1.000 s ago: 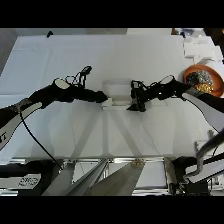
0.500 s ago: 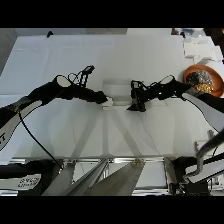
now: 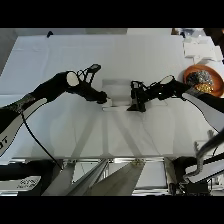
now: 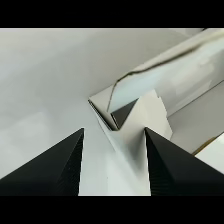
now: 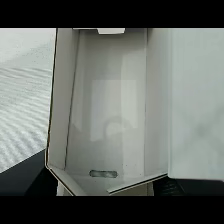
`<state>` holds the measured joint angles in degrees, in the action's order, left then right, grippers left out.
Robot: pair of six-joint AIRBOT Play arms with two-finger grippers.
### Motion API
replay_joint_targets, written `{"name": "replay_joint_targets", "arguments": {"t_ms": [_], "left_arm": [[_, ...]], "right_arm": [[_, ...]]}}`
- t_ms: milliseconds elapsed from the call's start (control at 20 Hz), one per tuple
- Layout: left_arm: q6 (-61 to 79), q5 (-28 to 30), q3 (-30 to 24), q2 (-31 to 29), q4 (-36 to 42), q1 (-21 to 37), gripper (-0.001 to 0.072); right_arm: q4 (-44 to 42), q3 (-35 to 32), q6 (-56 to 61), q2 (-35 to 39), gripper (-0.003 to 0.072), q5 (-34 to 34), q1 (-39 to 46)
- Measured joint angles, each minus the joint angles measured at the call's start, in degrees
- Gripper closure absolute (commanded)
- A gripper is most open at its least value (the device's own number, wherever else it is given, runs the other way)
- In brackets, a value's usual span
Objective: Fold the box and place the chain.
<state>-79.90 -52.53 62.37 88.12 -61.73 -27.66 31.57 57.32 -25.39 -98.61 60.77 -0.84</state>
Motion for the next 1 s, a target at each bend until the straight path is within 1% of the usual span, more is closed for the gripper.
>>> {"name": "replay_joint_targets", "arguments": {"t_ms": [350,500,700,950,1000], "left_arm": [[-9.8,-2.7,0.9,0.4,-6.6,-1.6,0.0324],[-13.4,-4.4,2.1,0.8,-8.9,-1.7,0.0324],[-17.6,-7.0,6.2,2.3,-10.9,-2.0,0.0325],[-22.1,-11.9,12.0,6.2,-12.7,-3.8,0.0327],[-22.7,-12.4,12.9,7.0,-13.1,-4.5,0.0349]], "right_arm": [[-0.2,0.0,0.0,0.0,0.0229,0.0,0.0],[-0.4,0.0,0.1,0.0,0.0229,0.0,0.0],[-0.3,0.0,0.1,0.0,0.0229,-0.4,0.0],[0.0,0.0,0.1,0.0,0.0229,-0.4,0.0],[0.0,0.0,0.1,0.0,0.0229,-0.3,0.0]]}}
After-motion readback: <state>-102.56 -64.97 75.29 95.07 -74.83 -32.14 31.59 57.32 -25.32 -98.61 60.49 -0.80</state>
